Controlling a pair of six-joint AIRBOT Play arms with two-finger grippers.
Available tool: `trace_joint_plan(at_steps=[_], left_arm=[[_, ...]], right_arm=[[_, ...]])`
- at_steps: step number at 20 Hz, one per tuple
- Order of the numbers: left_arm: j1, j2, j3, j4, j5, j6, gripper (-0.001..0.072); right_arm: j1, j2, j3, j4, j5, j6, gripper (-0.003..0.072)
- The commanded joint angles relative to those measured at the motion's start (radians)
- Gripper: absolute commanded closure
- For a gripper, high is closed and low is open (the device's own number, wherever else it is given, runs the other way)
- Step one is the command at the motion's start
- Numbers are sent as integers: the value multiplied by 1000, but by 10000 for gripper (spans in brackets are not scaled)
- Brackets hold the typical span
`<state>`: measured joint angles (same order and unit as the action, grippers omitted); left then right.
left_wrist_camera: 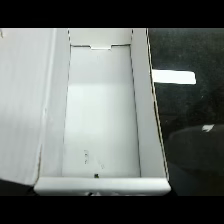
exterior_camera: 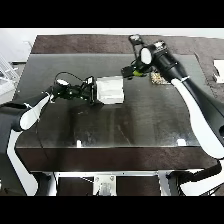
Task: Fold the box and place the chain.
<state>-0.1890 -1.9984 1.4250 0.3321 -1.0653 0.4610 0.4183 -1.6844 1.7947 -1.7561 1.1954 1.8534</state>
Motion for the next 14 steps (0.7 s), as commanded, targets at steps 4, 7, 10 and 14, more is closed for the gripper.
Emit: trace_joint_plan(at_steps=[4, 7, 10, 14], left_arm=[[1, 0, 0, 0, -1, 0, 171], [1, 0, 0, 0, -1, 0, 171], [1, 0, 0, 0, -1, 0, 171], [1, 0, 0, 0, -1, 0, 171]], right_arm=[[-237, 33, -16, -48, -94, -164, 211], [-378, 8, -16, 160, -156, -333, 211], [-475, -45, -16, 309, -156, -510, 210], [-537, -130, -14, 388, -170, -668, 210]])
